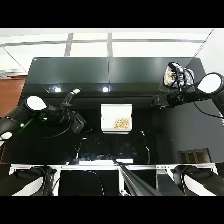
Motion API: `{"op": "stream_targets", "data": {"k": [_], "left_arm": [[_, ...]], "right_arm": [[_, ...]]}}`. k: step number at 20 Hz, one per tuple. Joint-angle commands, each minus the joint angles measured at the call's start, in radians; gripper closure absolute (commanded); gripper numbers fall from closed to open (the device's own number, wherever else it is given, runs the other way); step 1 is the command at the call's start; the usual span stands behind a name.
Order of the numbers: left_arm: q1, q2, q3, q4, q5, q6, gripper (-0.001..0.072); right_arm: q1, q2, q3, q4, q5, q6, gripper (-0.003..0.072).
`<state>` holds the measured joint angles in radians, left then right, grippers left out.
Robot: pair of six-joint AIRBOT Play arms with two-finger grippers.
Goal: Fold the box and place the chain.
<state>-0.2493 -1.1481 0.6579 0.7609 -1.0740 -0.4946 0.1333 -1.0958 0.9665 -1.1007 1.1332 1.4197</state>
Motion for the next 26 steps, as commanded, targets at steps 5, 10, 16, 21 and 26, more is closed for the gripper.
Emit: {"op": "stream_targets", "data": {"k": [5,10,16,21,26], "left_arm": [[-0.137,-0.139,-0.018,-0.115,0.23,0.718,-0.0009],[-0.137,-0.221,0.024,-0.197,0.233,0.754,-0.0009],[-0.137,-0.253,0.063,-0.198,0.2,0.747,-0.0008],[-0.177,-0.253,0.063,-0.196,0.22,0.749,-0.0008],[-0.18,-0.253,0.063,-0.198,0.243,0.73,0.0022]], "right_arm": [[0.0,0.0,0.0,0.0,-0.024,0.002,0.0349],[0.0,0.0,0.0,0.005,-0.024,0.008,0.0349],[0.0,0.0,0.0,0.008,-0.026,0.008,0.0349],[0.0,0.0,0.0,0.008,-0.057,0.008,0.0349],[0.012,0.0,-0.001,0.007,-0.065,-0.016,0.0349]]}}
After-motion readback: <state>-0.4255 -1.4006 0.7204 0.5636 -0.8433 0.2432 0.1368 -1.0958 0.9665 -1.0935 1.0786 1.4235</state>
